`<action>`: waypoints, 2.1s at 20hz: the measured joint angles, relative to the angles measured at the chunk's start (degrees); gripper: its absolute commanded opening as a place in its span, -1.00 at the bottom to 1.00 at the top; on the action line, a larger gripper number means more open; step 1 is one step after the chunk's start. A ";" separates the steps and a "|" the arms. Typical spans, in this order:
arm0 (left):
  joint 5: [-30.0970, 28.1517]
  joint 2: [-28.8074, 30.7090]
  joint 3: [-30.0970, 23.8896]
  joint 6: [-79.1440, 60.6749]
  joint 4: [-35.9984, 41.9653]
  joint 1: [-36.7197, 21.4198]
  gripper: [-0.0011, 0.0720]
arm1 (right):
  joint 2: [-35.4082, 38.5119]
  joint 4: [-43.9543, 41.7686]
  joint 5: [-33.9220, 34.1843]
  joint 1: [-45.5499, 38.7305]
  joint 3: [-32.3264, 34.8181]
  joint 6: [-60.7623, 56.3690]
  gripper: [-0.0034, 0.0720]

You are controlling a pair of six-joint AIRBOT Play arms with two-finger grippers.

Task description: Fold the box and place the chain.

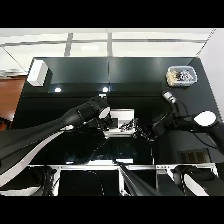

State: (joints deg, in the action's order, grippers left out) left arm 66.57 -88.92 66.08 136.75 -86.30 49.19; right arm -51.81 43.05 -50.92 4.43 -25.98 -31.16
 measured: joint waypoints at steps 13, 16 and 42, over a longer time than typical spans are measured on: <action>0.00 0.00 0.00 0.00 0.00 0.00 -0.89 | -14.14 -9.01 5.27 9.07 -3.34 46.77 0.88; -0.02 0.00 0.02 0.00 0.00 0.00 -0.89 | -15.23 -9.51 5.75 9.40 -3.54 48.78 0.88; 0.02 0.00 0.00 0.02 0.00 0.00 -0.89 | -5.01 -6.62 6.54 4.87 -4.31 17.03 -0.88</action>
State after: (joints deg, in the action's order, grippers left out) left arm 66.59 -88.92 66.08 136.77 -86.30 49.19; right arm -56.82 36.42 -44.38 9.30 -30.28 -14.13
